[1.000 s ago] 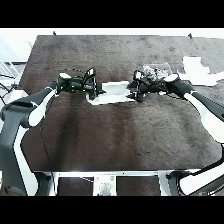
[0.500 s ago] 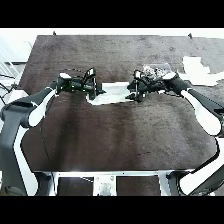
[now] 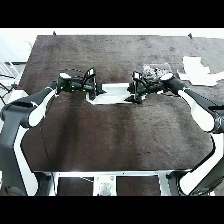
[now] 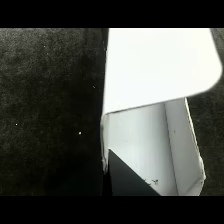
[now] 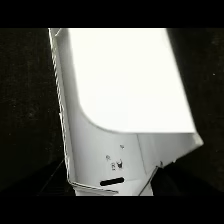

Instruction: Fold the box and place the chain.

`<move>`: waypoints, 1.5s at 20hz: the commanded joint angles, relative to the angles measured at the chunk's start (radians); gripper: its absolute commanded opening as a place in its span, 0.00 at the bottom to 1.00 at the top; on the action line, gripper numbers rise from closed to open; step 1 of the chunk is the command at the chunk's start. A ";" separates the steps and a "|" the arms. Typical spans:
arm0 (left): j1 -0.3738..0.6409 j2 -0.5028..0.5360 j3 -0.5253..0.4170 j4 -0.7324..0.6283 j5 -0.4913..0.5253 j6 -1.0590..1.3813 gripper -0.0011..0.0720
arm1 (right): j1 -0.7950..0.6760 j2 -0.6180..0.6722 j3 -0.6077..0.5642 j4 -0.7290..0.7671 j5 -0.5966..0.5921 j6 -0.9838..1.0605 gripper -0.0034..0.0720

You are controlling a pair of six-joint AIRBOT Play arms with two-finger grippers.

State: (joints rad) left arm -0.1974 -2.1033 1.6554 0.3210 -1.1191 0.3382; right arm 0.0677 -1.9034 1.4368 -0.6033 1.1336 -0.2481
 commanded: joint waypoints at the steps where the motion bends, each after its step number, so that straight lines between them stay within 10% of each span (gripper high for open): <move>1: 0.000 0.001 0.000 0.000 0.000 0.000 0.04 | 0.002 -0.040 0.044 0.000 0.042 0.001 0.90; 30: 0.000 0.001 0.000 0.000 0.000 0.000 0.04 | 0.042 -0.119 0.105 -0.030 0.059 -0.018 0.84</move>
